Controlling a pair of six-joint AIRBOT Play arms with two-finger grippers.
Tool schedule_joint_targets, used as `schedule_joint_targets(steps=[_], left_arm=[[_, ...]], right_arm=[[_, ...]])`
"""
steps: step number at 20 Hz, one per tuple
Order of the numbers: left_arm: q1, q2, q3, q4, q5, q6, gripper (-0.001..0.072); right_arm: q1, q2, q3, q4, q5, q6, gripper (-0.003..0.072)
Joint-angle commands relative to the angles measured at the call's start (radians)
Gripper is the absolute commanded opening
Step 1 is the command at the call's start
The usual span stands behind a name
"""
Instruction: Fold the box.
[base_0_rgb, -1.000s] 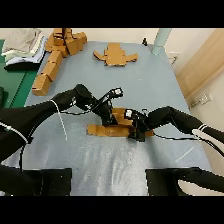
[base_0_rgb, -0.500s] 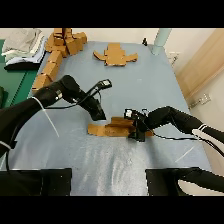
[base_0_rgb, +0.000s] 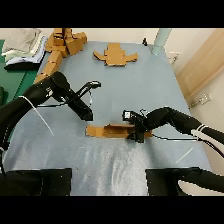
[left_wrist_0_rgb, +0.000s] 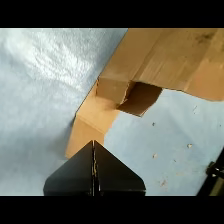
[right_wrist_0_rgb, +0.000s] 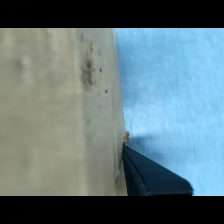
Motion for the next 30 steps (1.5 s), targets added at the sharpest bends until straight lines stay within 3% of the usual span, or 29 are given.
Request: schedule_joint_targets(steps=[1,7,11,13,17,22,30], left_arm=[[0.002,0.002,-0.058,-0.01,-0.055,-0.134,0.0009],[-0.03,0.014,-0.2,-0.376,-0.029,-0.152,0.0009],[-0.148,0.014,-0.196,-0.579,0.239,-0.152,0.0009],[-0.15,0.008,-0.185,-0.59,0.361,-0.153,0.0009],[-0.143,-0.054,-0.152,-0.583,0.449,-0.163,0.0009],[-0.143,-0.148,-0.13,-0.415,0.446,-0.296,0.0009],[-0.151,-0.202,-0.127,-0.41,0.414,-0.28,0.0009]], right_arm=[[0.021,0.001,0.0,-0.024,0.0,0.0,0.0525],[0.021,0.001,-0.001,-0.029,0.0,0.0,0.0524],[0.021,0.001,-0.001,-0.029,-0.002,0.0,0.0525],[0.021,0.001,-0.001,-0.029,-0.007,0.0,0.0524],[0.021,0.001,-0.001,-0.029,-0.007,0.0,0.0525],[0.021,0.001,-0.001,-0.029,-0.007,0.0,0.0525],[0.021,0.001,-0.001,-0.029,-0.007,0.0,0.0525]])
